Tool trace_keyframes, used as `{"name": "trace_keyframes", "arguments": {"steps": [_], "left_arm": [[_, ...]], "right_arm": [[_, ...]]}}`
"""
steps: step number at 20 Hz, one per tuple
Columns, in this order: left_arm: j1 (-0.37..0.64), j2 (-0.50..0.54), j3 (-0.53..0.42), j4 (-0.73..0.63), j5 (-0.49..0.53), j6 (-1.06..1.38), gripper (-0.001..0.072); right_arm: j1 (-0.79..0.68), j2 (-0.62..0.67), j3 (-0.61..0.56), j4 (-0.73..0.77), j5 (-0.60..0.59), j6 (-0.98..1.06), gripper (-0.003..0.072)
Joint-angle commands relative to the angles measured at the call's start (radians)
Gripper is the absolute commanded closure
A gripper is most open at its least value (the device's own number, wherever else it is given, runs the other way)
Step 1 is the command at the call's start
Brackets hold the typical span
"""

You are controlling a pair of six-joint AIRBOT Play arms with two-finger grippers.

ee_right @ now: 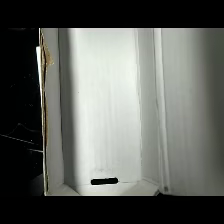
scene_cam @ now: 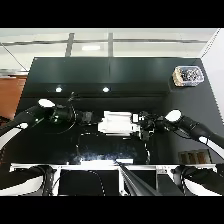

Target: Fold the box and place the chain.

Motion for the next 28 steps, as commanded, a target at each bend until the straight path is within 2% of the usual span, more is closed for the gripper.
{"name": "trace_keyframes", "arguments": {"steps": [1, 5, 7, 10, 15, 21, 24, 28], "left_arm": [[-0.057, -0.001, 0.017, 0.002, 0.01, 0.003, 0.0006], [-0.106, -0.001, 0.055, 0.001, 0.005, 0.001, 0.0032], [-0.121, -0.001, 0.075, 0.001, 0.0, -0.006, 0.0147], [-0.137, -0.001, 0.1, 0.022, 0.004, -0.057, 0.0154], [-0.214, -0.001, 0.161, 0.263, 0.061, -0.253, 0.0154], [-0.322, -0.001, 0.193, 0.42, 0.169, -0.444, 0.0154], [-0.373, -0.001, 0.194, 0.552, 0.23, -0.653, 0.0154], [-0.424, -0.001, 0.232, 0.737, 0.235, -0.829, 0.0153]], "right_arm": [[0.0, 0.0, 0.0, 0.002, -0.001, 0.0, 0.0342], [0.0, 0.0, 0.0, 0.002, -0.001, 0.0, 0.0342], [0.0, 0.0, 0.0, 0.002, -0.001, 0.0, 0.0341], [0.0, 0.0, 0.0, 0.002, -0.001, 0.0, 0.0342], [0.0, 0.0, 0.0, 0.002, -0.001, 0.0, 0.0342], [0.0, 0.0, 0.0, 0.002, -0.002, 0.0, 0.0342], [0.0, 0.0, 0.0, 0.003, -0.004, 0.001, 0.0342], [0.0, 0.0, 0.0, 0.003, -0.004, 0.001, 0.0341]]}}
